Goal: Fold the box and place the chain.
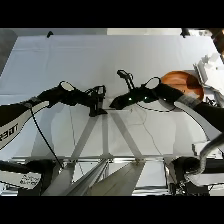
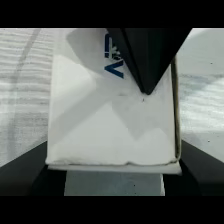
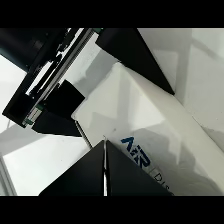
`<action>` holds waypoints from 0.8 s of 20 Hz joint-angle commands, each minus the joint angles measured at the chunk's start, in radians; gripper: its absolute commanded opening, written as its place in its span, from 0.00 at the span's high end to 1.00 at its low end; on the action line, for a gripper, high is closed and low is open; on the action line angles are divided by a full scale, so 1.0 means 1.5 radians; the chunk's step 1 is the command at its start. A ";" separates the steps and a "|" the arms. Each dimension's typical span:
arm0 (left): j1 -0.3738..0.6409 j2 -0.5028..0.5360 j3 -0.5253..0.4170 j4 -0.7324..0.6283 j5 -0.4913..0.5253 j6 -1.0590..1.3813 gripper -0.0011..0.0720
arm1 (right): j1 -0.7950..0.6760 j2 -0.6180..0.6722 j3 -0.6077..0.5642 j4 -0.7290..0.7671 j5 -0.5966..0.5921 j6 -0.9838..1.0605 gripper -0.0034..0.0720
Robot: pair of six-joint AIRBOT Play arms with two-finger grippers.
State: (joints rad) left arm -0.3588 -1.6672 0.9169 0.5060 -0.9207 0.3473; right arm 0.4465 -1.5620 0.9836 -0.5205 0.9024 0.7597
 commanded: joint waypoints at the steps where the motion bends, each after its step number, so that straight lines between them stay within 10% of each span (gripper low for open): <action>1: 0.000 0.001 0.000 0.000 0.001 0.000 0.63 | -0.031 0.061 0.002 -0.005 0.001 -0.001 0.95; 6: 0.000 0.001 0.000 0.000 0.000 0.000 0.63 | -0.152 0.245 0.002 -0.135 -0.004 0.039 0.95; 13: 0.000 0.001 0.000 0.000 0.000 0.000 0.63 | -0.350 0.437 0.002 -0.646 0.102 0.284 0.95; 16: 0.000 0.001 0.000 0.000 0.000 0.000 0.63 | -0.431 0.443 0.001 -0.657 0.161 0.286 0.95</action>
State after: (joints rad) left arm -0.3588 -1.6672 0.9169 0.5056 -0.9207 0.3473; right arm -0.0895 -0.9386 0.9852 -1.3518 1.0504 1.1225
